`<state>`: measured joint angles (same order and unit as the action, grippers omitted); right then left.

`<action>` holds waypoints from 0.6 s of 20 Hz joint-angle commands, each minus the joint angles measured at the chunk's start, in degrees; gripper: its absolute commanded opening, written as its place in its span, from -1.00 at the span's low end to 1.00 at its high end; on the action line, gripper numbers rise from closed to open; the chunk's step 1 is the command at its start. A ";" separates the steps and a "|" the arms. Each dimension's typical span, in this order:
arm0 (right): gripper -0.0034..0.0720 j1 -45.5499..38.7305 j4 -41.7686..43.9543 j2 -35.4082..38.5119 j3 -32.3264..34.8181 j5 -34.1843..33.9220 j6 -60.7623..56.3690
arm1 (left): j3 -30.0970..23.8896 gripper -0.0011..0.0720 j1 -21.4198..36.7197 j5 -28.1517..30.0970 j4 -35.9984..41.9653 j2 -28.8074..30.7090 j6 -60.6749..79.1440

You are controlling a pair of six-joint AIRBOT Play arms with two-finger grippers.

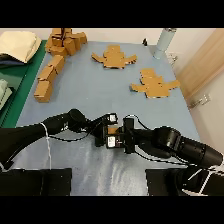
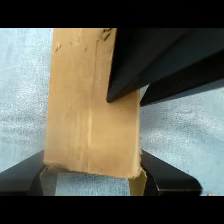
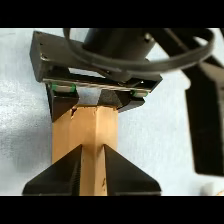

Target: Fold the box.

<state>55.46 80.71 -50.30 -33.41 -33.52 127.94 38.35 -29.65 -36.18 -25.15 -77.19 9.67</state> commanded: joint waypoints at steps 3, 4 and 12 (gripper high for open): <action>-0.40 0.00 1.42 0.17 -0.09 -0.17 -0.02 | 0.04 0.25 0.02 0.17 0.07 0.04 -0.11; -0.39 0.00 1.42 0.37 -0.09 -0.17 0.00 | 0.04 0.25 0.02 0.17 0.07 0.04 -0.11; -0.48 0.00 1.55 0.61 -0.07 -1.01 -0.02 | 0.04 0.25 0.02 0.17 0.07 0.04 -0.13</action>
<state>55.44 82.04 -49.76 -33.45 -33.95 127.94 38.33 -29.65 -36.12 -25.08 -77.19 9.56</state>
